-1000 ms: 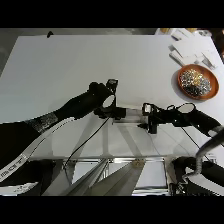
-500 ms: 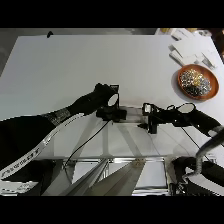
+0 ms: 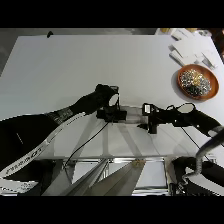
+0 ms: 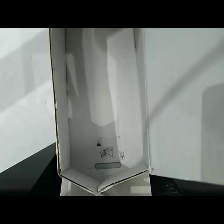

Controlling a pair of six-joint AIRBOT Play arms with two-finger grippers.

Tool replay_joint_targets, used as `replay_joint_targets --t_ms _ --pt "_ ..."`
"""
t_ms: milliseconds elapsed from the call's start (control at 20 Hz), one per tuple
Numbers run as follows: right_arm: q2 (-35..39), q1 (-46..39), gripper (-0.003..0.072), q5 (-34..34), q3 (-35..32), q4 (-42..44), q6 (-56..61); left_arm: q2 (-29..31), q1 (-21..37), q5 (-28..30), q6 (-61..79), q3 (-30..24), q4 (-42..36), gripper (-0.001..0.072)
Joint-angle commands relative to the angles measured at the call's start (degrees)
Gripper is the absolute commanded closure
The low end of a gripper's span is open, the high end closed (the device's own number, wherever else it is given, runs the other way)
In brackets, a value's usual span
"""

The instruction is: Fold the box and place the chain.

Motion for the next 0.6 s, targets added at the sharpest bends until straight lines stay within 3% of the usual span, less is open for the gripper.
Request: replay_joint_targets --t_ms 0,200,400,450,550 --pt "0.00 0.00 0.0291 0.09 0.07 0.33 0.17 1.07 0.35 0.20 0.44 0.13 -0.13 0.0427" --pt "0.00 0.00 0.0291 0.09 0.07 0.33 0.17 7.48 2.78 -1.27 6.95 0.13 -0.15 0.0427" --pt "0.00 0.00 0.0291 0.09 0.04 0.33 0.17 16.44 6.36 -11.02 17.22 0.11 -0.22 0.0432" --pt "0.00 0.00 0.0291 0.09 0.04 0.33 0.15 18.58 7.04 -15.89 21.94 -0.09 -0.85 0.0399" --pt "0.00 0.00 0.0291 0.09 0.07 0.33 0.17 23.47 8.39 -20.57 31.82 -3.06 -1.99 0.0214"
